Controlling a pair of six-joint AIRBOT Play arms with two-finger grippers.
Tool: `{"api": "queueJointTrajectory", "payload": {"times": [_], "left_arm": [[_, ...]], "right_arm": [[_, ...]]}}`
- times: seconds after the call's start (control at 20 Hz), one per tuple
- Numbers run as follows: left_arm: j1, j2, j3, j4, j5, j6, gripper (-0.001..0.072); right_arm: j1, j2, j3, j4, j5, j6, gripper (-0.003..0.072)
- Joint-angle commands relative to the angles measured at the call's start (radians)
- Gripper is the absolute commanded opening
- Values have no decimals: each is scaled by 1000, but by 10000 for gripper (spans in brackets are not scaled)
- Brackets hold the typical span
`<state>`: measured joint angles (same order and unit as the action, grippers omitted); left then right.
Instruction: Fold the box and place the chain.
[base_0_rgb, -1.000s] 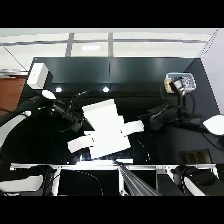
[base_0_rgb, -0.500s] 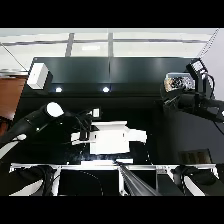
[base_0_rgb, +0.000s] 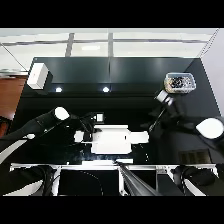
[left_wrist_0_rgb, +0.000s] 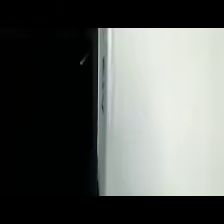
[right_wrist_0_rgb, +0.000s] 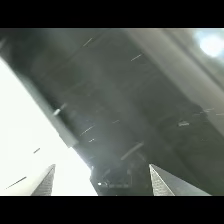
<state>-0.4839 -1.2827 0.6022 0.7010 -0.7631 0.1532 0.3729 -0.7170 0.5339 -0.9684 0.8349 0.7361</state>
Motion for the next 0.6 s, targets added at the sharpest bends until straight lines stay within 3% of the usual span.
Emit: {"api": "queueJointTrajectory", "payload": {"times": [0.0, 0.3, 0.55], "left_arm": [[-2, -7, -1, 20, 49, 37, 26], [-2, -17, -1, 20, 7, 34, 26], [-2, -17, 0, 20, -5, 34, 26]], "right_arm": [[120, -20, -111, -2, -118, -50, 677], [256, -91, -146, -31, -127, -200, 677], [309, -107, -155, -12, -19, -319, 678]]}}
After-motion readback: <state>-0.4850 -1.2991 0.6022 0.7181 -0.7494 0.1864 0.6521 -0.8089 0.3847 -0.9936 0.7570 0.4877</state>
